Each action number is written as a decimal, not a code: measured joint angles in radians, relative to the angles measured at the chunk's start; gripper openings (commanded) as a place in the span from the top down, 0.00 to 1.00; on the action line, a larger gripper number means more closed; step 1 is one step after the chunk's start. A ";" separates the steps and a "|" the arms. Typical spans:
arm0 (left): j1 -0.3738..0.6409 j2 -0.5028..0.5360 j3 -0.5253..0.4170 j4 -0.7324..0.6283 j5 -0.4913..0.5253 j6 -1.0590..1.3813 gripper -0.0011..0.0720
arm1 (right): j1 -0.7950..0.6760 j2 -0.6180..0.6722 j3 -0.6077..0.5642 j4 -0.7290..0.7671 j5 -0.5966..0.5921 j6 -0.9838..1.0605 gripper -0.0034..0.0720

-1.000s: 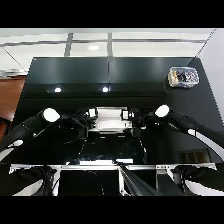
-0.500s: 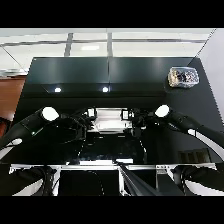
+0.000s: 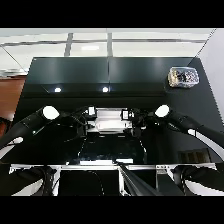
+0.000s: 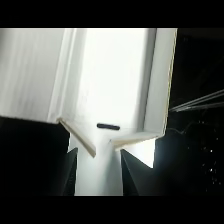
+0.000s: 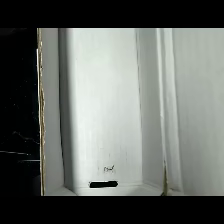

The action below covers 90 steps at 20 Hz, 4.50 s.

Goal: Fold the box and place the chain.

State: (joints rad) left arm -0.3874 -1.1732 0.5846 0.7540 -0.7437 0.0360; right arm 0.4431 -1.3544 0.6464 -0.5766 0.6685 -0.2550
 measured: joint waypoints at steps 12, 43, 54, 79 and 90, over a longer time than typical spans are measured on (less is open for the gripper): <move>-0.062 -0.072 0.029 -0.193 -0.011 0.078 0.77 | 0.000 0.000 0.000 0.000 0.000 0.000 0.69; 0.488 -0.048 -0.032 -0.043 -0.366 -1.127 0.95 | 0.000 0.000 0.000 0.000 0.000 0.000 0.69; 0.305 -0.176 -0.012 -0.146 -0.300 -1.069 0.91 | 0.000 0.000 0.000 0.000 0.000 0.000 0.69; 0.173 -0.181 0.158 -0.200 -0.420 -1.068 0.35 | 0.000 0.000 0.000 0.000 0.000 0.000 0.69; -0.024 -0.182 0.303 0.138 -0.314 -1.469 0.35 | 0.000 0.000 0.000 0.000 0.000 0.000 0.69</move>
State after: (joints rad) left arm -0.4118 -1.3552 0.8879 0.8917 -1.0573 -1.4330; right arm 0.4431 -1.3544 0.6464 -0.5762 0.6689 -0.2546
